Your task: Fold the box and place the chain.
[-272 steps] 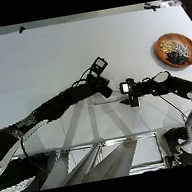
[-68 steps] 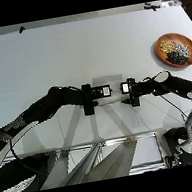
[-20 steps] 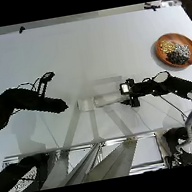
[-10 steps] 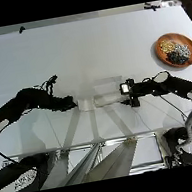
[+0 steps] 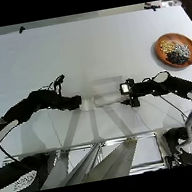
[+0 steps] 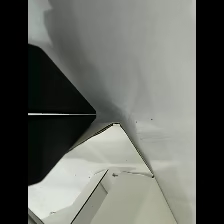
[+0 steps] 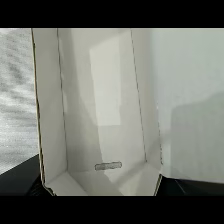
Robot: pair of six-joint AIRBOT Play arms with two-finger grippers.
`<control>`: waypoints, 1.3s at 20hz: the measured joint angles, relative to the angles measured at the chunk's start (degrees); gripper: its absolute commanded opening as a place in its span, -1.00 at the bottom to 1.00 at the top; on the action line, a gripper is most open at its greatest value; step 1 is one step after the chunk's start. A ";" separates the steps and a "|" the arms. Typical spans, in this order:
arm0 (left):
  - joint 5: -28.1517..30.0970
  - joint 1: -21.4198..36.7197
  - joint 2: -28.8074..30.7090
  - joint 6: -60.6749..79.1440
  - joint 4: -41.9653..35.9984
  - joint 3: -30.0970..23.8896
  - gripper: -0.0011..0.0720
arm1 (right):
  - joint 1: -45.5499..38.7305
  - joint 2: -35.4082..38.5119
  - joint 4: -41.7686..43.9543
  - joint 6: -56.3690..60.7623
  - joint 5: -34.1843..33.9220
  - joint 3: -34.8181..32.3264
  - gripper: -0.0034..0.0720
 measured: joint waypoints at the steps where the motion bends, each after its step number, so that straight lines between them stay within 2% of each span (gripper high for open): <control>1: -0.37 -0.74 -0.39 -0.15 -0.11 0.00 -0.95 | 0.00 0.00 0.00 0.00 0.00 0.00 0.36; 6: -2.34 -3.45 -0.61 -0.48 -1.01 0.11 -0.95 | 0.00 0.00 0.00 0.00 0.02 0.00 0.36; 10: -3.56 -4.11 1.60 2.08 -2.25 0.17 -0.95 | 0.00 0.00 0.00 0.02 0.02 0.00 0.36; 20: -2.80 -5.03 5.22 6.84 -5.33 0.22 -0.95 | 0.00 0.02 0.00 0.00 0.02 0.00 0.36; 23: -2.62 -5.70 5.33 8.98 -7.52 0.22 -0.93 | 0.00 0.02 0.00 0.00 0.02 0.00 0.36; 26: -2.29 -5.99 5.38 10.71 -9.25 0.22 -0.83 | 0.00 0.02 0.00 0.00 0.04 0.00 0.36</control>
